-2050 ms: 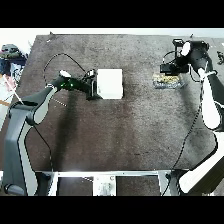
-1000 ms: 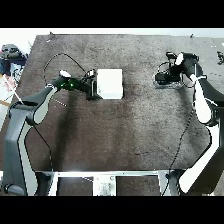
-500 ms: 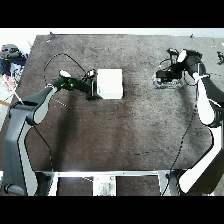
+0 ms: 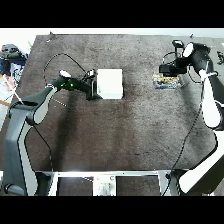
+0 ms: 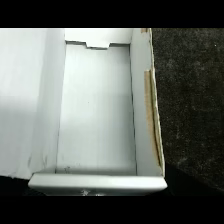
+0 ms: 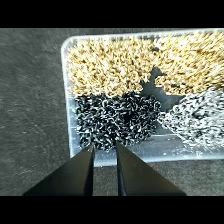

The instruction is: Fold the box and place the chain.

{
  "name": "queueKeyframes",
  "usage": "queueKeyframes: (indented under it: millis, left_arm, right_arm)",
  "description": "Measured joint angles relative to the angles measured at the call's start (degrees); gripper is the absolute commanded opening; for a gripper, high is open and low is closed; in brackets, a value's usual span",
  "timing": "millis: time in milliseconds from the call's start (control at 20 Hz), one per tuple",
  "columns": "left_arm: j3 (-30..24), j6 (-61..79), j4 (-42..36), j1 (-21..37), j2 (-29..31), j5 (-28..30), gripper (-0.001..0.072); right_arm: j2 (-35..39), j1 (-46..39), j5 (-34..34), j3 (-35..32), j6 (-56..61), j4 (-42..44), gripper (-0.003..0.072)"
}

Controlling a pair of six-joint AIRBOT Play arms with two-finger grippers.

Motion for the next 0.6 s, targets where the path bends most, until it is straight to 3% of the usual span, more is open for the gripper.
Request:
queueKeyframes:
  millis: [200,250,300,400,600]
  left_arm:
    - [0.00,0.00,0.00,0.00,0.00,0.02,0.0447]
    - [0.00,0.00,0.00,0.00,0.00,0.00,0.0447]
    - [0.00,0.00,-0.02,0.00,0.00,0.02,0.0447]
    - [0.00,0.00,-0.02,0.00,0.00,0.00,0.0447]
    - [0.00,0.00,0.00,0.00,0.00,0.00,0.0447]
  right_arm:
    - [-2.80,0.00,-0.37,0.00,-0.02,0.48,0.0166]
    - [-3.21,0.00,-0.42,0.00,-0.02,0.83,0.0260]
    - [-3.52,0.00,-0.46,0.00,-0.04,1.11,0.0303]
    - [-3.80,0.00,-0.61,0.00,-0.07,1.55,0.0214]
    - [-4.28,0.00,-1.18,0.00,-0.07,1.90,0.0215]
